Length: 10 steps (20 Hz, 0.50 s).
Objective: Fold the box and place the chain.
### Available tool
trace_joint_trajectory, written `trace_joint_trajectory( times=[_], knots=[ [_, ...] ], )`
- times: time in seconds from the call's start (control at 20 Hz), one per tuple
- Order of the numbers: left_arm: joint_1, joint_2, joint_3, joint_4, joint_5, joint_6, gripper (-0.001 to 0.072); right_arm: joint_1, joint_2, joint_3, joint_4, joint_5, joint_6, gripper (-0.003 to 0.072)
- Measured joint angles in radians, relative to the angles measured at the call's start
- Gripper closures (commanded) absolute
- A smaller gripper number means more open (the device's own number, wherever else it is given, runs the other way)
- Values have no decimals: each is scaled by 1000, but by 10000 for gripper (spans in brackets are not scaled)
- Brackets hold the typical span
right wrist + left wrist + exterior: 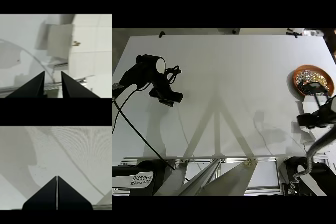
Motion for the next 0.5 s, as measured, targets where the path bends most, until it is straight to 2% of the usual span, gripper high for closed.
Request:
trace_joint_trajectory(
  times=[0.1, 0.15, 0.35, 0.5],
  knots=[
    [0, 0, 0, 0, 0, 0, 696, -114, -58, 69, -64, -14, -39, 156],
    [0, 0, 0, 0, 0, 0, 696, -166, -89, 98, -89, -29, -58, 131],
    [0, 0, 0, 0, 0, 0, 696, -351, -253, 189, -221, -77, -100, 127],
    [0, 0, 0, 0, 0, 0, 696, -433, -364, 224, -299, -117, -119, 127]
  ],
)
